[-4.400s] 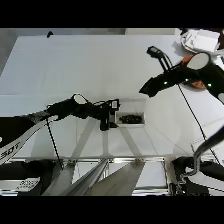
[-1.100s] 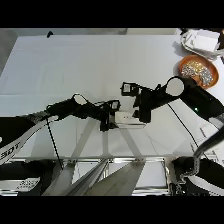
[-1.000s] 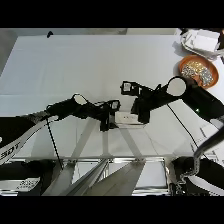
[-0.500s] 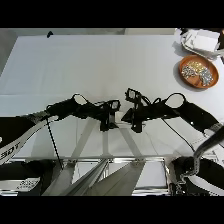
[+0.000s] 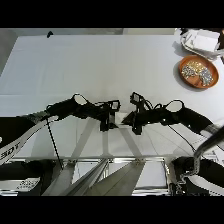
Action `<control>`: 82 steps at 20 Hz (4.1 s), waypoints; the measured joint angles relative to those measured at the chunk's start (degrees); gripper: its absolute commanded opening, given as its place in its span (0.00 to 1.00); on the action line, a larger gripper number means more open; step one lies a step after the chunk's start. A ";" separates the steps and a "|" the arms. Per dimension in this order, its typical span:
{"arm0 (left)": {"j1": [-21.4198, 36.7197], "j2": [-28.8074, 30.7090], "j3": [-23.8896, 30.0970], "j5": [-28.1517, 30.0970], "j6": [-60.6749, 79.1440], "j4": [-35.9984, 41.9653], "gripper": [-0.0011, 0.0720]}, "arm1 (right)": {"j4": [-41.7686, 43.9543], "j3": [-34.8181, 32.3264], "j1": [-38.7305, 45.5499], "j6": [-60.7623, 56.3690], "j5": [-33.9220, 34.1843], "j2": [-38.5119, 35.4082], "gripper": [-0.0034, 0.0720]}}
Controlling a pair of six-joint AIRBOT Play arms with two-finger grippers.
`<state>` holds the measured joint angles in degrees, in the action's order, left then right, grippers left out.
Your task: Fold the box and place the chain.
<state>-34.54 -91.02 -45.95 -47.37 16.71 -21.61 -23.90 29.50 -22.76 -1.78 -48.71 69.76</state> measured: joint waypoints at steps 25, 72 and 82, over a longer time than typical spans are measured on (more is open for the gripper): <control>-0.07 0.00 0.00 0.04 -0.20 0.48 0.30 | -65.02 18.38 12.96 -66.53 -26.75 -13.14 0.06; 61.70 28.63 8.59 -4.04 -56.68 -50.84 0.22 | -60.96 18.51 32.50 -69.96 -23.67 -12.50 0.06; 62.97 28.72 9.42 -14.45 -56.63 -57.37 0.96 | -60.96 18.53 32.50 -70.01 -22.51 -12.50 0.06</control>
<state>28.42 -62.30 -36.53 -61.82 -39.92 -78.98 -84.86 48.03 9.74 -71.79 -71.22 57.25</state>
